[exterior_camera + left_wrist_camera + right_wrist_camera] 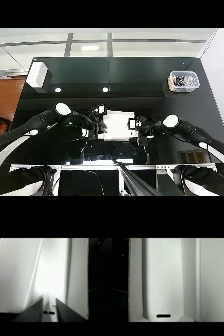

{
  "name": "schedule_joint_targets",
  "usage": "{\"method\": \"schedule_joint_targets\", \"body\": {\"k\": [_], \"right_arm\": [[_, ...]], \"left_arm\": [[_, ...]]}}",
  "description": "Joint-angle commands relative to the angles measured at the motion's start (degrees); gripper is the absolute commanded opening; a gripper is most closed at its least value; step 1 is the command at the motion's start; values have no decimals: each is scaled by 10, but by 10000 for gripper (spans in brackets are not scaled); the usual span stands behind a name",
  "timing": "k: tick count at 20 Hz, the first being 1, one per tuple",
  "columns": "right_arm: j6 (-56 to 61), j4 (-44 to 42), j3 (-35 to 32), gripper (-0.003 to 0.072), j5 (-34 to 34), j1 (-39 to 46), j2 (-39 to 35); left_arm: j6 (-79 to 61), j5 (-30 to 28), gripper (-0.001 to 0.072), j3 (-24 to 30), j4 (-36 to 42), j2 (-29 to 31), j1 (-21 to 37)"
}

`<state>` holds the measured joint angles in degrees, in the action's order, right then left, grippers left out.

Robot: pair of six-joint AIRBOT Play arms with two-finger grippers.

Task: Fold the box and place the chain.

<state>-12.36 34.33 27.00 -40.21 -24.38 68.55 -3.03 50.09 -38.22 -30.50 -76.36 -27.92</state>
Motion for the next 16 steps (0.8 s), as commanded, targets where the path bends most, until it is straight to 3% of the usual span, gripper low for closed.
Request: {"method": "schedule_joint_targets", "body": {"k": [1, 2, 3, 4, 5, 6, 7, 8, 13, 16], "right_arm": [[-1, 0, 0, 188, -1, 0, 0], [-1, 0, 0, 188, 0, 0, 0], [-1, 0, 0, 188, -1, 0, 0], [-1, 0, 0, 188, -1, 0, 0], [-1, 0, 0, 188, 0, 0, 0], [-1, 0, 0, 188, -1, 0, 0], [-1, 0, 0, 188, 0, 0, 0], [-1, 0, 0, 188, 0, 0, 0], [-1, 0, 0, 188, 0, 0, 0], [-1, 0, 0, 188, 0, 0, 0]], "left_arm": [[2, -8, 502, 0, -2, -1, -12], [3, -7, 389, 0, -4, -1, -14], [4, -4, 115, 0, -6, 0, -14], [5, 0, 175, 0, -5, 0, -14], [10, 1, 334, 0, -4, 0, -14], [35, 0, 303, -1, -16, 5, -12], [66, 1, 107, -4, -41, 16, -9], [108, 9, 24, -8, -73, 33, 0], [376, 34, 24, -9, -244, 188, 89], [524, 51, 25, 7, -308, 239, 174]]}}
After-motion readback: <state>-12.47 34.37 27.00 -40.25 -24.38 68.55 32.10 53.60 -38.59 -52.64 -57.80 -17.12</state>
